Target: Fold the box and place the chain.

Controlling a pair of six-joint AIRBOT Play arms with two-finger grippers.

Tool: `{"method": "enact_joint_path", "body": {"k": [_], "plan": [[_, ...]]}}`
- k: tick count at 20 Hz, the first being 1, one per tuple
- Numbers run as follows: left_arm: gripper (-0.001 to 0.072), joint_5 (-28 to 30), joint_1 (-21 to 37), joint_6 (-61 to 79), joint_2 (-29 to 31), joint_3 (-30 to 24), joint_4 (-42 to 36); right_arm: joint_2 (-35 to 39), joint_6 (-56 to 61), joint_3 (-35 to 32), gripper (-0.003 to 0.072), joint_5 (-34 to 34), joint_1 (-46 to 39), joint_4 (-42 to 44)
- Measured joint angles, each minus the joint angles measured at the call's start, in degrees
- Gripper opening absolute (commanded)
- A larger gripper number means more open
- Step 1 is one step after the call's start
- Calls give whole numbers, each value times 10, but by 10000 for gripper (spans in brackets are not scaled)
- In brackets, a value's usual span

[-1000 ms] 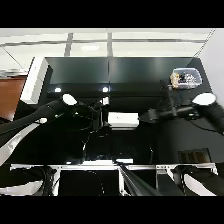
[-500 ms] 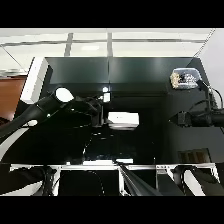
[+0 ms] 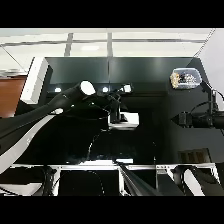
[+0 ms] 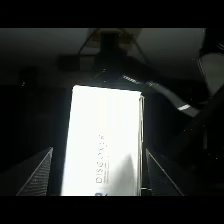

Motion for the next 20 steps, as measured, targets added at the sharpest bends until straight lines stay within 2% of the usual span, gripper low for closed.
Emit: {"method": "enact_joint_path", "body": {"k": [12,20], "plan": [[713,-41,-10,-18,-28,15,25,0,-7,-20,14,-19,0,-1],[713,-26,-49,-3,-35,27,115,0,-7,-20,14,-24,0,-1]]}}
